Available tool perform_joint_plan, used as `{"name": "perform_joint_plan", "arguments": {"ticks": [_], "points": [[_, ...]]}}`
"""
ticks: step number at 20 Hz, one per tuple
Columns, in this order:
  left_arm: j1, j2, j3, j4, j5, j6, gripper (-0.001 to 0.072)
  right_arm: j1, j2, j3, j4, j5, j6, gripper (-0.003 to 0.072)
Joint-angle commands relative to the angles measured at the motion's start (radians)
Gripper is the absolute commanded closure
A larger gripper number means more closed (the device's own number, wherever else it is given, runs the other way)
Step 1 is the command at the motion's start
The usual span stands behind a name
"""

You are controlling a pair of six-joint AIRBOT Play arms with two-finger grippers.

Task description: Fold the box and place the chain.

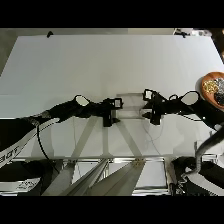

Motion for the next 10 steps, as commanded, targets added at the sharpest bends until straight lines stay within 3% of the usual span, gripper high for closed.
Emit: {"name": "perform_joint_plan", "arguments": {"ticks": [1,3,5,10], "points": [[-0.001,0.001,0.0,0.0,-0.002,0.001,0.0212,0.001,0.0,0.0,-0.002,-0.006,0.024,0.0181],[-0.001,0.001,0.0,0.0,-0.002,0.001,0.0212,0.001,0.0,0.0,-0.002,-0.005,0.067,0.0195],[-0.001,0.001,0.0,0.001,-0.002,0.001,0.0212,-0.006,0.002,0.001,-0.007,0.021,0.085,0.0376],[-0.001,0.001,0.0,0.0,-0.002,0.001,0.0212,-0.101,0.062,0.001,-0.005,0.122,0.128,0.0395]]}}
